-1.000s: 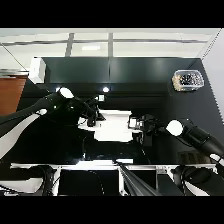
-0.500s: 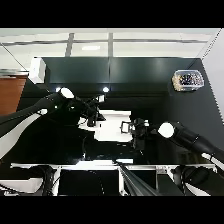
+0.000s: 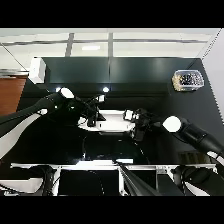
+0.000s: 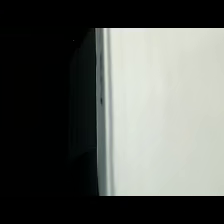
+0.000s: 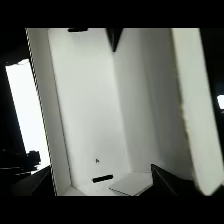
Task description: Fold the box and place the chain.
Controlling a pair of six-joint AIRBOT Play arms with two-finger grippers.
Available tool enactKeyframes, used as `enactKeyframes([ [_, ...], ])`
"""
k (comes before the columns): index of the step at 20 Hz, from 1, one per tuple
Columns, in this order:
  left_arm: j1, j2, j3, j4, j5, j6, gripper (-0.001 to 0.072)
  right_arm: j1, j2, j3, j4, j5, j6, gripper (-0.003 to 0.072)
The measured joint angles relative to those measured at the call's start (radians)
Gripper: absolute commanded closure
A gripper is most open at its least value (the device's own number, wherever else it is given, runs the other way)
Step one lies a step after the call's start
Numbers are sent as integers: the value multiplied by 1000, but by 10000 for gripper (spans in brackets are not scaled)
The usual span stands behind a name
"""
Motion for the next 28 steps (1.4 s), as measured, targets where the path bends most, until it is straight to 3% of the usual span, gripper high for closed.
enactKeyframes([
  [8,-1,0,0,-2,3,-3,683,-66,-28,14,55,8,-84,-28],
  [18,-2,0,0,-3,-2,-47,683,-107,-166,14,307,94,-454,-28],
  [28,-2,0,0,-6,-2,-57,683,-110,-234,15,307,108,-509,-27],
])
